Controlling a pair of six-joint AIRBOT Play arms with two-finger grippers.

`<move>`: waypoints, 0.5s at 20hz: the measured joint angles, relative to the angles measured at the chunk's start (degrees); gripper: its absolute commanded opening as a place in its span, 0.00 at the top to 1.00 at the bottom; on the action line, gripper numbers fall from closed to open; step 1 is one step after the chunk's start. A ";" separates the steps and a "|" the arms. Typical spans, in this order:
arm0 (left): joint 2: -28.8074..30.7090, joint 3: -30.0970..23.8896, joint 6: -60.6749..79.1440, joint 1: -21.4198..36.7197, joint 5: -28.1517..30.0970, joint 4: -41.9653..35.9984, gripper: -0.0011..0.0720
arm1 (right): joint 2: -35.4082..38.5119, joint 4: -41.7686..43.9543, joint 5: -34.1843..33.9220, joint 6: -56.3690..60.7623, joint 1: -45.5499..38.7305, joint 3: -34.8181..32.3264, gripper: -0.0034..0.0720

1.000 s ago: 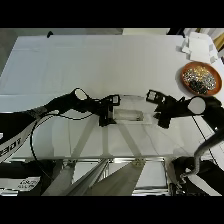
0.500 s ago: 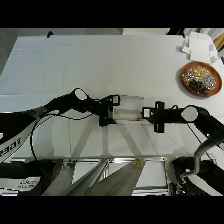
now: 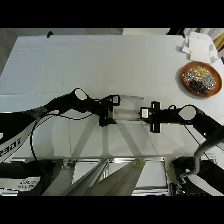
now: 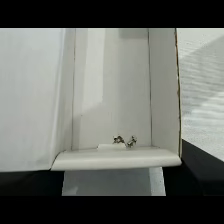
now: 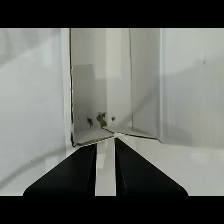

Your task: Fold the box and place the chain.

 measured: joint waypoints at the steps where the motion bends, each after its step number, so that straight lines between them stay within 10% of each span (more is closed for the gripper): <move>1: 0.00 0.02 0.02 0.00 -0.02 0.02 0.61 | -0.02 0.09 -0.31 -0.48 0.50 0.00 0.83; 8: 0.00 0.02 -0.02 0.00 -0.04 0.02 0.61 | -0.33 2.34 -2.47 -0.96 1.86 0.00 0.80; 10: 0.00 0.00 -0.02 0.00 -0.02 0.00 0.61 | -0.92 3.19 -2.78 -1.07 1.95 0.00 0.65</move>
